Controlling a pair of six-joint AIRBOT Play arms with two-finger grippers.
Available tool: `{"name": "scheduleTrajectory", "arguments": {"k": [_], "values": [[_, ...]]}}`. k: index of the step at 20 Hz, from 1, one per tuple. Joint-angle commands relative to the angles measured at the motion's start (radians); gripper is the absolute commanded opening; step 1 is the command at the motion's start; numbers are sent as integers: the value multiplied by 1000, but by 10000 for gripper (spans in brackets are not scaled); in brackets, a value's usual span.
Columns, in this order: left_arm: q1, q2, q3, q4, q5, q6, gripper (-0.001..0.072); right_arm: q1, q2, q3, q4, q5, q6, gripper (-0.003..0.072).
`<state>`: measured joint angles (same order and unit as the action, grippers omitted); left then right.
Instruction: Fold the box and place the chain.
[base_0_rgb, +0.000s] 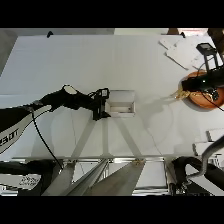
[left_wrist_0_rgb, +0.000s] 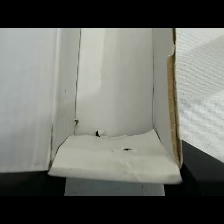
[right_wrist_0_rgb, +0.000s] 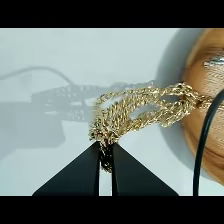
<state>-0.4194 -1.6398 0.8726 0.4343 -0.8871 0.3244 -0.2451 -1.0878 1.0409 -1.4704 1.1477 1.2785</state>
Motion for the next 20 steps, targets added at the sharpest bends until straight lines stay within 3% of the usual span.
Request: {"name": "scheduleTrajectory", "arguments": {"k": [1, 9, 20], "values": [[0, 0, 0, 0, 0, 0, 338, 111, 3, 0, 8, 24, 40, 10], [0, 0, 0, 0, 0, 0, 338, 345, 3, 0, 9, 2, 125, 10], [0, 0, 0, 0, 0, 0, 338, 657, -25, 0, 13, -219, 192, 11]]}}
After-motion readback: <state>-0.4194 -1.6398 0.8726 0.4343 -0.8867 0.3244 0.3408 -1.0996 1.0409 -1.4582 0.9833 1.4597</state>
